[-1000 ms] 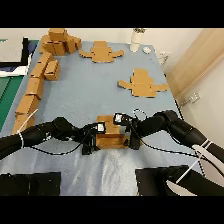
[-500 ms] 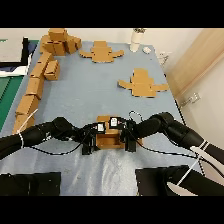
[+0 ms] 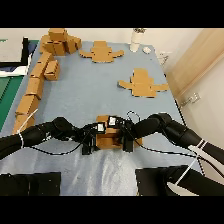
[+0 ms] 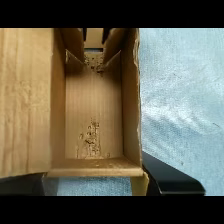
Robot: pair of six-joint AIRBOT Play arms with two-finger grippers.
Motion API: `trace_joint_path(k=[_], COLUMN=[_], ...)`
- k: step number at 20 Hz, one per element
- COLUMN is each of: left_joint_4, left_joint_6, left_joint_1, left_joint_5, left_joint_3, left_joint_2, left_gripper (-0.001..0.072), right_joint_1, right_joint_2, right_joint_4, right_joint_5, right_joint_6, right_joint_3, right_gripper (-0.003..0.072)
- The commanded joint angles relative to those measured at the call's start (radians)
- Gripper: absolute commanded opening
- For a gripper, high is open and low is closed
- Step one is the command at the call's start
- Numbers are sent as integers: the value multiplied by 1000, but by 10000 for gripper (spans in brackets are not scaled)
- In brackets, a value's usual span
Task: Fold the box.
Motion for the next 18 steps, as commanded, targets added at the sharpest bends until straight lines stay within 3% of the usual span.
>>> trace_joint_path(k=[1, 3, 9, 10, 11, 14, 16, 17, 18], left_joint_4=[0, 0, 0, 0, 0, 0, 0, 0, 0], left_joint_6=[0, 0, 0, 0, 0, 0, 0, 0, 0], left_joint_1=[0, 0, 0, 0, 0, 0, 0, 0, 0], left_joint_5=[0, 0, 0, 0, 0, 0, 0, 0, 0], left_joint_3=[0, 0, 0, 0, 0, 0, 0, 0, 0], left_joint_2=[0, 0, 0, 0, 0, 0, 0, 0, 0], left_gripper=[450, 449, 450, 450, 450, 450, 450, 450, 450], right_joint_1=[1, 1, 0, 0, 0, 0, -1, -2, -2], right_joint_2=[-26, -31, -34, -34, -29, 0, 47, 75, 105], right_joint_4=[26, 26, 23, 10, -19, -208, -340, -393, -445], right_joint_5=[1, 1, -16, -33, -56, -88, -103, -105, -108], right_joint_6=[-11, -10, 0, 13, 37, 270, 395, 476, 573], right_joint_3=[0, 0, 0, 0, 3, 35, 56, 68, 80], right_gripper=[506, 586, 570, 480, 326, 266, 153, 151, 36])
